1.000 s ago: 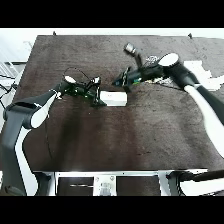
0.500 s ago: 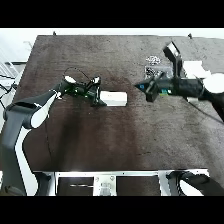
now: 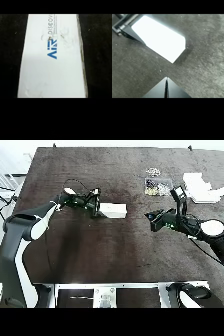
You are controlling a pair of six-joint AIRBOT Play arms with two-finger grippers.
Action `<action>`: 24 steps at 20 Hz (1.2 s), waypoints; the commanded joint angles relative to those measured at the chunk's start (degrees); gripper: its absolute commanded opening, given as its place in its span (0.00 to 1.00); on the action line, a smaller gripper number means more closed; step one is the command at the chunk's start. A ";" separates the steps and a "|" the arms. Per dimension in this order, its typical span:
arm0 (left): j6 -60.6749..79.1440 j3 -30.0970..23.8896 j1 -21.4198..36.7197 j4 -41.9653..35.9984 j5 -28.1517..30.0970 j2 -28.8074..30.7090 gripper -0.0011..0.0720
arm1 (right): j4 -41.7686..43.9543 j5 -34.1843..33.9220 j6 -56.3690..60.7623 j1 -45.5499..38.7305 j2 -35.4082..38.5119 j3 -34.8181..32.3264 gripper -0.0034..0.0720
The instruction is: Fold the box and place the chain.
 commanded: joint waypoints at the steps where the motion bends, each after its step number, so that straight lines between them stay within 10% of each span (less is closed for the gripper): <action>1: -4.22 1.16 1.27 -0.72 -1.84 1.68 0.03 | -0.04 -2.16 0.09 -0.20 0.46 -1.11 0.06; 11: -17.40 0.92 17.40 0.09 8.96 16.37 0.03 | 0.00 -3.30 0.76 -0.20 0.46 -1.11 0.06; 24: -39.91 0.85 40.70 11.10 27.41 13.99 0.03 | 0.61 -7.45 0.76 -0.20 0.39 -1.11 0.06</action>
